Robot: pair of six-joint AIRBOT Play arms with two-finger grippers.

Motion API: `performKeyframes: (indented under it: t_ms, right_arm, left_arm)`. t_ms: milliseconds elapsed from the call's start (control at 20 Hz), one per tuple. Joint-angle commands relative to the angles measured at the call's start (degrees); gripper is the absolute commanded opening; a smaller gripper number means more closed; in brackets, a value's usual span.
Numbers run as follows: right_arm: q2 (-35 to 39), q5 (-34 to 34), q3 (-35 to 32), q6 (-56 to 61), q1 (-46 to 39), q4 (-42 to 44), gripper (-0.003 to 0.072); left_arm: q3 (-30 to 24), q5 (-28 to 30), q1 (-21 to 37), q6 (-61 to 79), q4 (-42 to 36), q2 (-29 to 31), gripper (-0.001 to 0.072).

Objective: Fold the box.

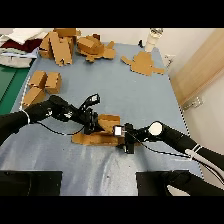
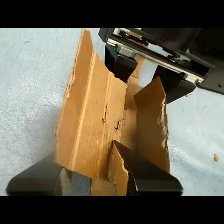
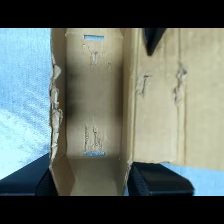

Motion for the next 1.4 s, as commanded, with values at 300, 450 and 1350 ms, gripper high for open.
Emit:
performKeyframes:
  t_ms: [300, 450, 1350]
  right_arm:
    - [-0.02, 0.09, -0.02, -0.02, 0.00, 0.04, 0.0498]
    - [-0.02, 1.46, -0.02, -0.02, 0.00, 0.28, 0.0498]
    - [0.81, 2.99, 0.15, -0.02, 0.04, 0.72, 0.0498]
  left_arm:
    - [1.01, 0.07, 5.01, -9.92, 11.52, 8.55, 0.0372]
    - [0.98, -0.13, 8.20, -18.91, 21.31, 13.51, 0.0372]
    - [-0.37, -10.16, 5.57, -43.10, 26.64, 15.61, 0.0010]
